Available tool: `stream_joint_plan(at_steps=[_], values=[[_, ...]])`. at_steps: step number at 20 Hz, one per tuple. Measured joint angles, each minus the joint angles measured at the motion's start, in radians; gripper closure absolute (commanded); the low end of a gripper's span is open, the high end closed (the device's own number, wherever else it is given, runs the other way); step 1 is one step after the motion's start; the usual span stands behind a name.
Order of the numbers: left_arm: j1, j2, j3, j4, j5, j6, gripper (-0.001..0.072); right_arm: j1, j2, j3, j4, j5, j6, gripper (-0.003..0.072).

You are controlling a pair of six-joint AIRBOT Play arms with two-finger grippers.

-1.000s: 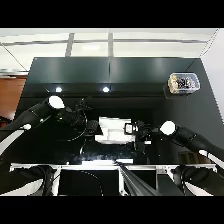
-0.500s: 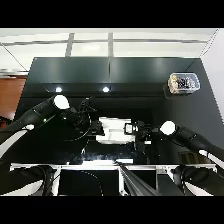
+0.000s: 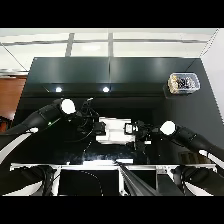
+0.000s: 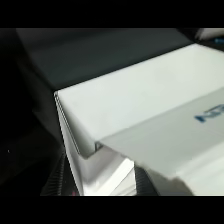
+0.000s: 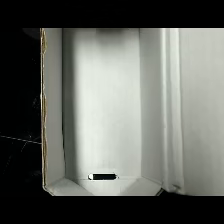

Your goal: Fold the box and place the chain.

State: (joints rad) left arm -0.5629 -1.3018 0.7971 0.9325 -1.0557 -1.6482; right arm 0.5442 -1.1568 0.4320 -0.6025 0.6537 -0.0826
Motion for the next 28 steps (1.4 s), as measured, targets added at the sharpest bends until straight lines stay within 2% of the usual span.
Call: stream_joint_plan(at_steps=[9, 26, 27, 28], values=[[-0.097, 0.000, 0.054, 0.174, 0.001, -0.203, 0.0226, 0.000, 0.000, 0.000, 0.000, 0.000, 0.000, 0.0578], [-0.222, 0.000, 0.101, 0.300, 0.000, -0.434, 0.0228, 0.000, 0.000, 0.000, 0.001, -0.003, 0.003, 0.0579], [-0.229, 0.000, 0.107, 0.316, -0.001, -0.451, 0.0256, 0.000, 0.000, 0.000, 0.001, -0.003, 0.003, 0.0578], [-0.235, 0.000, 0.112, 0.330, -0.004, -0.465, 0.0338, 0.000, 0.000, 0.000, 0.001, -0.003, 0.003, 0.0579]])
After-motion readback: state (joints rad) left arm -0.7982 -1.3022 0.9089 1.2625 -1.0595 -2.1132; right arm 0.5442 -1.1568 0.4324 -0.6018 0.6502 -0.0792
